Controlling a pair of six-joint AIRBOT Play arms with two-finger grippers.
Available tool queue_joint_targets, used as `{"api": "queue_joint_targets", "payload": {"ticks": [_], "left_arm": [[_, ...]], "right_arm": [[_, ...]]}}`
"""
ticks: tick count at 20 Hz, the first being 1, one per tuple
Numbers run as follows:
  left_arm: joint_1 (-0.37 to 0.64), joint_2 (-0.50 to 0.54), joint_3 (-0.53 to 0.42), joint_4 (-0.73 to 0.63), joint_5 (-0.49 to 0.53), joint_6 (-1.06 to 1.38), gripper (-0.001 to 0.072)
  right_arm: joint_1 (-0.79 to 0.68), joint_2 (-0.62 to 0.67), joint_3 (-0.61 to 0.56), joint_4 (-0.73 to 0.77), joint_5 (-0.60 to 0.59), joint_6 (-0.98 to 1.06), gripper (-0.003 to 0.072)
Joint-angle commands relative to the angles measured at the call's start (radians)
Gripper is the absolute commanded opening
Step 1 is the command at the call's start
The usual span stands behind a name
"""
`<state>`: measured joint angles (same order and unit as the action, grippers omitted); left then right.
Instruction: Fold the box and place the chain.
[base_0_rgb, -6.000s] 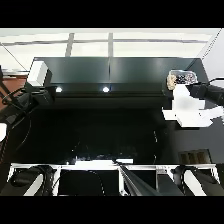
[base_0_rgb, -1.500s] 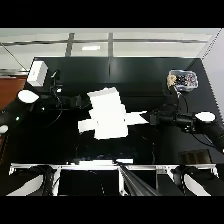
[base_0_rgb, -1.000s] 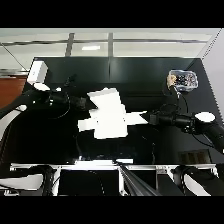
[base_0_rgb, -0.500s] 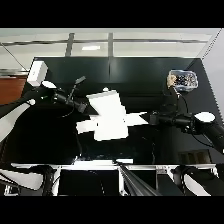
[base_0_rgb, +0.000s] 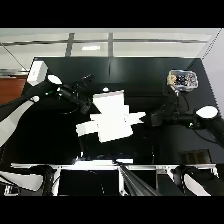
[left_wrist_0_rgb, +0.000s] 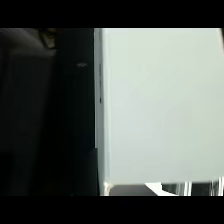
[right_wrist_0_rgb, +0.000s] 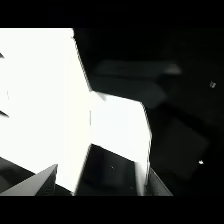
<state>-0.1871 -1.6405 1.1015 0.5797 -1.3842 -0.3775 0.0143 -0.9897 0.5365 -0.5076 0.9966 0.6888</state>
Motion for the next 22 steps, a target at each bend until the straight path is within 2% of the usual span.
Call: {"api": "queue_joint_targets", "payload": {"ticks": [1,3,5,7,9,11,15,18,20,22], "left_arm": [[-0.008,0.082,-0.015,0.029,0.050,-0.004,0.0023],[-0.034,0.172,-0.063,-0.002,0.173,0.081,0.0023],[-0.071,0.238,-0.095,-0.004,0.237,0.198,0.0024],[-0.105,0.249,-0.096,0.002,0.212,0.262,0.0026],[-0.144,0.245,-0.096,0.122,0.202,0.327,0.0026],[-0.175,0.245,-0.098,0.196,0.212,0.307,0.0025],[-0.174,0.245,-0.134,0.133,0.299,0.321,0.0024],[-0.171,0.245,-0.204,0.035,0.355,0.461,0.0024],[-0.172,0.245,-0.248,-0.031,0.410,0.555,0.0024],[-0.172,0.241,-0.280,-0.103,0.476,0.659,0.0025]], "right_arm": [[-0.020,0.001,0.147,-0.208,0.173,0.014,0.0639],[-0.019,0.001,0.214,-0.274,0.196,0.010,0.0639],[-0.019,0.001,0.247,-0.279,0.142,-0.001,0.0639],[-0.020,0.001,0.255,-0.212,0.058,0.000,0.0639],[-0.019,0.001,0.255,-0.113,0.026,-0.001,0.0639],[-0.019,0.001,0.255,-0.086,0.012,-0.001,0.0639],[-0.019,0.001,0.255,-0.092,0.003,0.000,0.0638],[-0.018,0.001,0.254,-0.047,0.005,0.014,0.0639],[-0.006,0.001,0.254,-0.126,0.014,-0.002,0.0639],[0.037,0.000,0.249,-0.289,0.019,-0.032,0.0639]]}}
